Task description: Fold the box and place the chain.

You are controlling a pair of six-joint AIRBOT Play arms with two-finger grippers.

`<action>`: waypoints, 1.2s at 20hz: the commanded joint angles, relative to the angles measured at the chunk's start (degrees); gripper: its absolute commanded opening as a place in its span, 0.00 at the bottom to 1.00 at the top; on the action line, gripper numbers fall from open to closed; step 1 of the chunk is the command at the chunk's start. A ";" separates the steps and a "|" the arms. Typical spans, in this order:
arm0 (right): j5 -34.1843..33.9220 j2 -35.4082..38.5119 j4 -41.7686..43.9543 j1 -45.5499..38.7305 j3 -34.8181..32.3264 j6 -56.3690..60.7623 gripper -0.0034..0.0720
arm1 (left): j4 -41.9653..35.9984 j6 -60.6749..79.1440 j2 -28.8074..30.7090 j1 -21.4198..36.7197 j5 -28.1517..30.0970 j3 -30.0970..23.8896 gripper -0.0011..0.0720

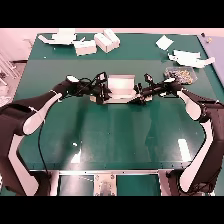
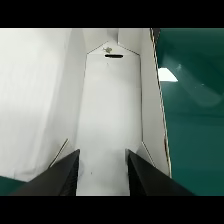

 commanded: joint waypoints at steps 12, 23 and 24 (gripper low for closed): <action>-0.07 0.00 0.09 0.04 0.00 0.09 0.82 | -2.08 0.02 -0.79 -0.35 1.60 0.04 0.89; -0.07 0.00 0.07 0.04 0.00 0.09 0.82 | 1.05 -0.68 4.20 1.84 -2.82 0.02 0.04; -0.07 0.00 0.07 0.04 0.00 0.09 0.82 | 1.05 -2.08 5.22 3.30 -5.57 0.02 0.04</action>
